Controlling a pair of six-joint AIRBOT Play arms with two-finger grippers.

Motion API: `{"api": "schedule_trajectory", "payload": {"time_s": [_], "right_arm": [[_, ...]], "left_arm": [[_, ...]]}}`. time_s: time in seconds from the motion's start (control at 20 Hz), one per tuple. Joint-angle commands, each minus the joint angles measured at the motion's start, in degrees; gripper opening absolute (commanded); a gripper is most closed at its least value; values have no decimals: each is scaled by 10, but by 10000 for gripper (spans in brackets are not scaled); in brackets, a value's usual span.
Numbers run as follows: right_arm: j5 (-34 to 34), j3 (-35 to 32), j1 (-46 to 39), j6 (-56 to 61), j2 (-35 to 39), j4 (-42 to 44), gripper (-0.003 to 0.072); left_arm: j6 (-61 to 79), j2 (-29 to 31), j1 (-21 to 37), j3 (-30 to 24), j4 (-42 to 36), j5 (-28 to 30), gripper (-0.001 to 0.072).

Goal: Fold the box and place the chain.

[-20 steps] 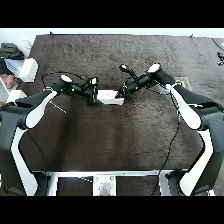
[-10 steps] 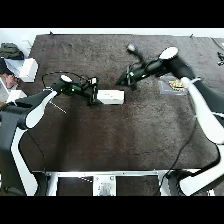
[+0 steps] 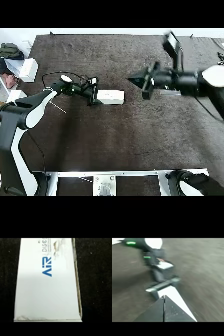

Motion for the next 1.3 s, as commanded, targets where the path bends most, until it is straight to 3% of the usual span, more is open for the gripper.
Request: {"api": "schedule_trajectory", "payload": {"time_s": [0.0, 0.15, 0.3, 1.1, 1.15, 1.2, 1.25], "right_arm": [[-197, -203, 1, 1, 161, 33, -18], [-283, -316, 1, 1, 252, 79, -18], [-309, -362, 1, 1, 311, 82, -17], [-302, -364, 1, 1, 323, 76, -17], [-302, -364, 1, 1, 323, 76, -17], [-302, -364, 1, 1, 323, 76, -17], [-302, -364, 1, 1, 323, 76, -17]], "left_arm": [[0, 0, 0, 0, 0, 0, 333], [0, 0, 0, 0, 0, 0, 333], [0, 0, 0, 0, 0, 0, 333], [0, 0, 0, 0, -43, 0, 332], [0, 0, 0, 0, -50, 0, 234], [0, 1, 0, 0, -61, -3, 16], [0, 7, 1, 2, -70, 1, 13]]}}
